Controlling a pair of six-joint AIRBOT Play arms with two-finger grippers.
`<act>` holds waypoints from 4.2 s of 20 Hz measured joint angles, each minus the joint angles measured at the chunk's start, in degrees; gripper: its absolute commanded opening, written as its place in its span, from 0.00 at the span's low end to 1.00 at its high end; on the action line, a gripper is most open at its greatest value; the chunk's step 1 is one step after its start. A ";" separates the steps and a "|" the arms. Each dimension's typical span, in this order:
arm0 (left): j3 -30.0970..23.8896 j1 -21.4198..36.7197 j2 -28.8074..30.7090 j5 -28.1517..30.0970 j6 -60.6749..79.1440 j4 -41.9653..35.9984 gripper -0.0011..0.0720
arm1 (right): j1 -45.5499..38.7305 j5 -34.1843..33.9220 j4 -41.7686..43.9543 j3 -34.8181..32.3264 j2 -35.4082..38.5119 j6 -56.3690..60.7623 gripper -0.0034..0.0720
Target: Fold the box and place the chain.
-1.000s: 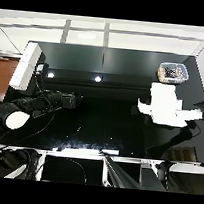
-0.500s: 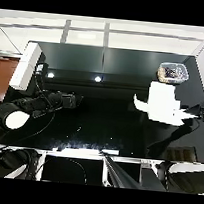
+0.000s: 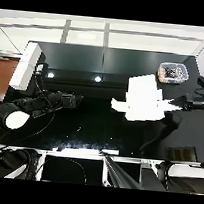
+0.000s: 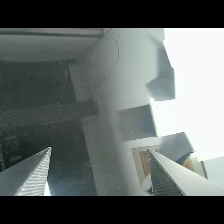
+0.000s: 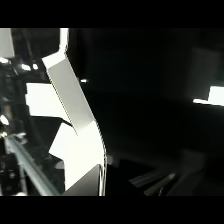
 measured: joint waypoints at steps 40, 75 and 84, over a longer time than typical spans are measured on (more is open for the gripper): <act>20.59 9.79 -54.12 -43.95 73.33 -53.44 0.77 | 27.21 -22.93 6.62 -33.75 34.01 -7.85 0.10; 21.84 10.05 -53.35 -42.91 81.72 -47.50 0.04 | 21.18 -17.92 0.44 -25.22 34.05 -7.21 0.86; 20.63 -2.12 -41.40 -24.98 93.55 -35.30 0.05 | 15.98 -14.78 -8.83 -10.43 34.10 -11.13 0.97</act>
